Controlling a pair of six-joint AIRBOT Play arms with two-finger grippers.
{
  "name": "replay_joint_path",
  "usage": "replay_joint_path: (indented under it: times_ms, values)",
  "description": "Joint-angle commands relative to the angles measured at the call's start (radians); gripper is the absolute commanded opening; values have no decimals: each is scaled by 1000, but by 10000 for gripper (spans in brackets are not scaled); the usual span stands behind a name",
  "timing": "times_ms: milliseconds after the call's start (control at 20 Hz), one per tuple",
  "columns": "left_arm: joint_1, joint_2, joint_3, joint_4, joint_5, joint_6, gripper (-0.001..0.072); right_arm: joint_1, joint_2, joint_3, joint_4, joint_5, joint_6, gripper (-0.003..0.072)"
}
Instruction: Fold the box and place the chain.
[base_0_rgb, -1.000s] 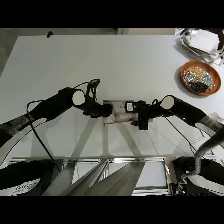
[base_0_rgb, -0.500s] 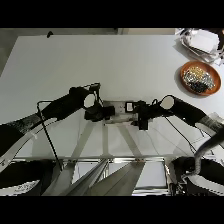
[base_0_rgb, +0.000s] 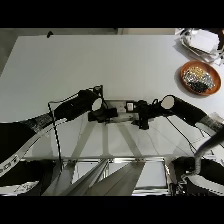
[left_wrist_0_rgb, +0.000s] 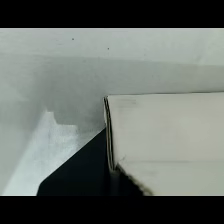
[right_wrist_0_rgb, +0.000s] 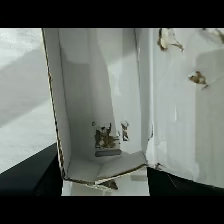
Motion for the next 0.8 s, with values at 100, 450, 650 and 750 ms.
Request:
replay_joint_path:
  times_ms: [100, 450, 650, 750]
  values:
    - [-8, -5, 5, -7, 10, -9, 201, 1, 0, 0, 4, 2, 3, 280]
    - [60, 128, 4, 23, -41, 198, 508, 1, 0, 0, 3, 2, 3, 280]
    - [157, 259, 1, 22, -93, 597, 634, 1, 0, 0, 4, 2, 3, 280]
    - [212, 323, -22, 13, -91, 924, 651, 1, 0, 0, 3, 2, 3, 280]
